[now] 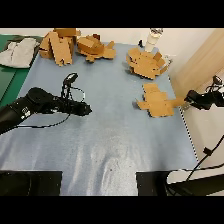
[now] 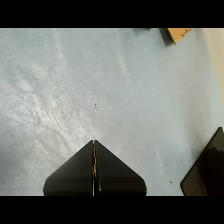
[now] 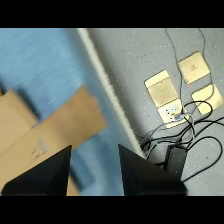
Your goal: Fold the box.
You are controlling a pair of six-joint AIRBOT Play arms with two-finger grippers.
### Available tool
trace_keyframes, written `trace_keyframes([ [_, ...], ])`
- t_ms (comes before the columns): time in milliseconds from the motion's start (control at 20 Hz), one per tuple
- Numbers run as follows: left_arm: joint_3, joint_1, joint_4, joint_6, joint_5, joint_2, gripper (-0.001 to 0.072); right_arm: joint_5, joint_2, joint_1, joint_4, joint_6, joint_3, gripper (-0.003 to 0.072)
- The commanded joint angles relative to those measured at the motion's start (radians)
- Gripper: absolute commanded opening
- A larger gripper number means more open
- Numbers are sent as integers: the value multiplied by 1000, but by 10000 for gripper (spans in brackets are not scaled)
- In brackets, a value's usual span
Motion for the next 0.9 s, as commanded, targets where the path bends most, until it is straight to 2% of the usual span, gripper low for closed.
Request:
trace_keyframes([
  [0,1,0,0,1,41,-1,12,-43,-125,-65,54,-64,68,474],
  [400,1,0,-1,0,66,-1,12,-5,-213,-64,282,-250,114,473],
  [500,1,0,-2,0,66,-1,11,31,-209,-65,285,-249,139,469],
  [550,1,0,-1,0,66,-1,11,35,-204,-67,280,-248,154,442],
  [700,1,-1,-2,0,59,-1,12,78,-199,-71,282,-248,217,443],
  [850,1,-1,-2,0,57,-1,11,122,-202,-64,339,-251,221,444],
])
